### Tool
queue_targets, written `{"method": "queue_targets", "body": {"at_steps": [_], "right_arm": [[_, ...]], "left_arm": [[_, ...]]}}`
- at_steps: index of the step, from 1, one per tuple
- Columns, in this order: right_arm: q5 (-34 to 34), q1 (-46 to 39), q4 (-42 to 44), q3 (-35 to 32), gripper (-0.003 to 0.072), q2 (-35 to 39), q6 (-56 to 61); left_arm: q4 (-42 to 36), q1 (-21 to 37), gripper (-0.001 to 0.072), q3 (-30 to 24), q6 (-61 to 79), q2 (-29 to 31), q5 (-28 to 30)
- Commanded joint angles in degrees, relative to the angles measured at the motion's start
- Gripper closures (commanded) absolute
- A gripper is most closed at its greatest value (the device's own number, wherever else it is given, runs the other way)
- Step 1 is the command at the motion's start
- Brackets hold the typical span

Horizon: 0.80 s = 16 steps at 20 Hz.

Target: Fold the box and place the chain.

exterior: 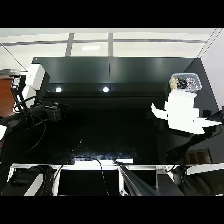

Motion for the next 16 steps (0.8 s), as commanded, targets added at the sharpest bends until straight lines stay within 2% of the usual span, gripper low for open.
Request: {"method": "queue_targets", "body": {"at_steps": [1, 4, 6, 8, 16], "right_arm": [[0.8, 0.0, 3.0, -0.1, 0.0657, 0.4, -0.7], [1.6, 0.0, 5.9, -1.0, 0.0657, 1.2, -1.0], [2.9, 0.2, 11.8, -3.7, 0.0657, 2.1, -1.0], [3.2, 1.5, 13.3, -6.7, 0.0657, 3.1, -1.0], [-2.8, 16.1, 13.9, -18.5, 0.0656, 11.3, 0.1]], "left_arm": [[0.0, 0.0, -0.0003, 0.0, 0.0, 0.0, 0.0], [0.0, 0.0, -0.0002, 0.0, 0.0, 0.0, 0.0], [0.0, 0.0, -0.0001, 0.0, 0.1, 0.0, 0.0], [0.0, 0.0, -0.0002, 0.0, 0.1, 0.0, 0.1], [0.0, 0.0, -0.0001, 0.0, 0.1, 0.0, -0.1]]}}
